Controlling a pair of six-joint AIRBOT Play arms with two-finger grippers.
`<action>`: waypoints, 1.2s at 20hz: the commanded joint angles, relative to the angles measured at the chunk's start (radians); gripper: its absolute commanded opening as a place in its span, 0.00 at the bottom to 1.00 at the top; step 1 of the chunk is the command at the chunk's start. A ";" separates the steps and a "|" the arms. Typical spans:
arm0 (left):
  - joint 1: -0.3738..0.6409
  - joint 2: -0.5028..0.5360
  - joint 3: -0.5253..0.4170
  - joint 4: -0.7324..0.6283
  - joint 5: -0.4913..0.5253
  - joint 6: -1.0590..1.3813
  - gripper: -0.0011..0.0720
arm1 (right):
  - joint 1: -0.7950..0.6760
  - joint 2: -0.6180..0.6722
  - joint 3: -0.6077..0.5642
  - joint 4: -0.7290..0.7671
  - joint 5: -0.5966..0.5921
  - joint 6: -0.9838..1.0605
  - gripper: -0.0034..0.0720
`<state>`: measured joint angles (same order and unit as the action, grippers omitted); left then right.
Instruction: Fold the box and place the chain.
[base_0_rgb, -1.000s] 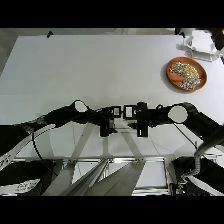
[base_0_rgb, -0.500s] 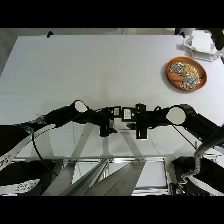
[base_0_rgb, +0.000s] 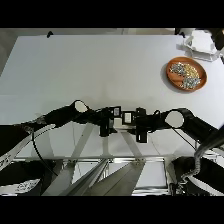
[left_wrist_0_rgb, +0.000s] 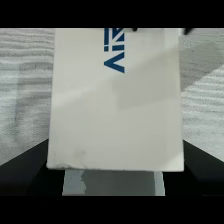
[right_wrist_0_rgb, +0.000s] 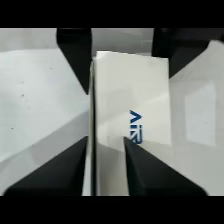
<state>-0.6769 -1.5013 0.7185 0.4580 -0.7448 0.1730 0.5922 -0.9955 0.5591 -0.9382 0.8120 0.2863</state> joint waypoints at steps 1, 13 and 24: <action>0.000 0.000 0.000 -0.001 0.000 -0.001 0.61 | 0.001 0.006 -0.004 0.021 -0.045 0.001 0.51; 0.000 0.000 0.000 -0.001 0.000 -0.001 0.61 | 0.001 0.092 -0.016 0.194 -0.095 -0.001 0.07; 0.000 0.000 0.000 -0.001 0.000 -0.001 0.61 | 0.001 0.084 -0.194 0.344 -0.293 -0.056 0.07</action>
<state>-0.6769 -1.5013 0.7185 0.4568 -0.7448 0.1715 0.5922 -0.9104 0.3901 -0.6128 0.5457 0.2375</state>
